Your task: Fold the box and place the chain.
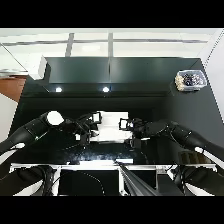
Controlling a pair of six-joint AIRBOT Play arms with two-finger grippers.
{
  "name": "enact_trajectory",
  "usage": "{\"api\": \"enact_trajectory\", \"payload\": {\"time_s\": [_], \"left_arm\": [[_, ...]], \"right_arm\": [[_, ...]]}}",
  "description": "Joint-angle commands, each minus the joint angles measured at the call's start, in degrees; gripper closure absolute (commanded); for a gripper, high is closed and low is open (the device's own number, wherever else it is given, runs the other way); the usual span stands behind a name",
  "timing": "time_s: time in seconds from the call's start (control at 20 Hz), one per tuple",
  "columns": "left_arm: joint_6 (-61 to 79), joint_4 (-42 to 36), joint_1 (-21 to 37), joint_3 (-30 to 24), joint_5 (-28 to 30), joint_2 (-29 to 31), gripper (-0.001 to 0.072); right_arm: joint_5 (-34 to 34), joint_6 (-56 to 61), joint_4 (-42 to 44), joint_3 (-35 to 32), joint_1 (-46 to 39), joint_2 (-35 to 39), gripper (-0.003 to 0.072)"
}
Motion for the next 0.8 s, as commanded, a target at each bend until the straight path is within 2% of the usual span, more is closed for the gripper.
{"api": "enact_trajectory", "payload": {"time_s": [0.0,0.05,0.1,0.15,0.45,0.6,0.7,0.75], "left_arm": [[0.02,0.33,-0.57,0.00,3.54,-0.04,0.0447],[0.02,0.35,-0.59,0.00,3.63,-0.04,0.0468],[0.02,0.42,-0.57,0.00,3.63,-0.04,0.0535],[0.02,0.42,-0.57,0.00,3.63,-0.04,0.0555],[0.02,2.16,-0.57,0.02,3.63,0.11,0.0565],[-1.57,11.41,-0.04,0.02,3.78,1.42,0.0531],[-2.64,13.77,0.61,0.02,3.65,2.05,0.0503],[-2.62,13.64,0.76,0.02,3.74,2.23,0.0311]], "right_arm": [[-0.04,-0.07,-0.02,0.02,0.04,-0.04,0.0334],[-0.04,-0.07,-0.04,0.02,0.04,-0.04,0.0334],[-0.04,-0.07,-0.04,0.02,0.04,-0.04,0.0335],[-0.04,-0.07,-0.02,0.02,0.02,-0.04,0.0334],[0.00,-0.07,-0.02,0.02,0.02,-0.04,0.0334],[0.00,-0.07,-0.02,0.02,0.02,-0.04,0.0335],[0.22,-0.07,-0.04,0.02,0.04,-0.04,0.0335],[0.22,-0.09,-0.04,0.02,0.02,-0.04,0.0335]]}}
